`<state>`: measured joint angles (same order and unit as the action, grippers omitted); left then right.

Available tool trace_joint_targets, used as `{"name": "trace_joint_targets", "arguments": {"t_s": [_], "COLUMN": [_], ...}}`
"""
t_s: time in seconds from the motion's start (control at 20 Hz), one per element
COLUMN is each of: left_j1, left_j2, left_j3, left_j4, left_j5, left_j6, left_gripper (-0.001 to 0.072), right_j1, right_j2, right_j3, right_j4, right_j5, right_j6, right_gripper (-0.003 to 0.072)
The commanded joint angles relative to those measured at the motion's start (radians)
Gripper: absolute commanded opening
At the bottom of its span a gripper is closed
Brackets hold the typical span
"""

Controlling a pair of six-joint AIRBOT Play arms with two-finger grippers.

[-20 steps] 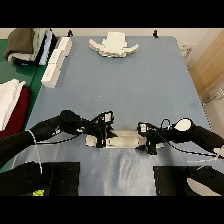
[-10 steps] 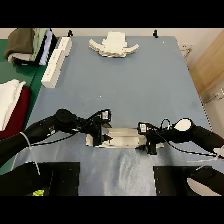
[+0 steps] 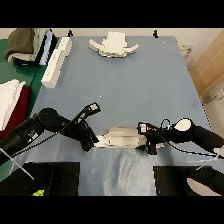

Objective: Fold the box.

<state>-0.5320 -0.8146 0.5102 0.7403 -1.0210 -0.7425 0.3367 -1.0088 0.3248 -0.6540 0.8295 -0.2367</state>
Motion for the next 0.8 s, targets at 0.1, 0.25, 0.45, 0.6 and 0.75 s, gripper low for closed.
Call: {"name": "trace_joint_targets", "arguments": {"t_s": [0.1,0.25,0.45,0.6,0.75], "left_j1": [0.002,0.002,0.002,0.002,-0.010], "left_j2": [-0.043,-0.160,-0.303,-0.354,-0.392], "left_j3": [0.071,0.156,0.220,0.224,0.224], "left_j4": [-0.292,-0.351,-0.433,-0.505,-0.504], "left_j5": [-0.034,-0.024,0.042,0.149,0.207], "left_j6": [-0.245,-0.288,-0.300,-0.312,-0.365], "left_gripper": [0.0016,0.0016,0.0016,0.0015,0.0015], "right_j1": [0.000,0.000,0.000,0.000,0.000], "right_j2": [0.000,0.000,0.000,0.000,0.000], "right_j3": [0.000,0.000,0.000,0.000,0.000], "right_j4": [0.000,0.000,0.000,0.000,0.000], "right_j5": [0.000,0.000,0.000,0.000,0.000], "right_j6": [0.000,0.000,0.000,0.000,0.000], "right_gripper": [0.0510,0.0510,0.0511,0.0510,0.0510]}}
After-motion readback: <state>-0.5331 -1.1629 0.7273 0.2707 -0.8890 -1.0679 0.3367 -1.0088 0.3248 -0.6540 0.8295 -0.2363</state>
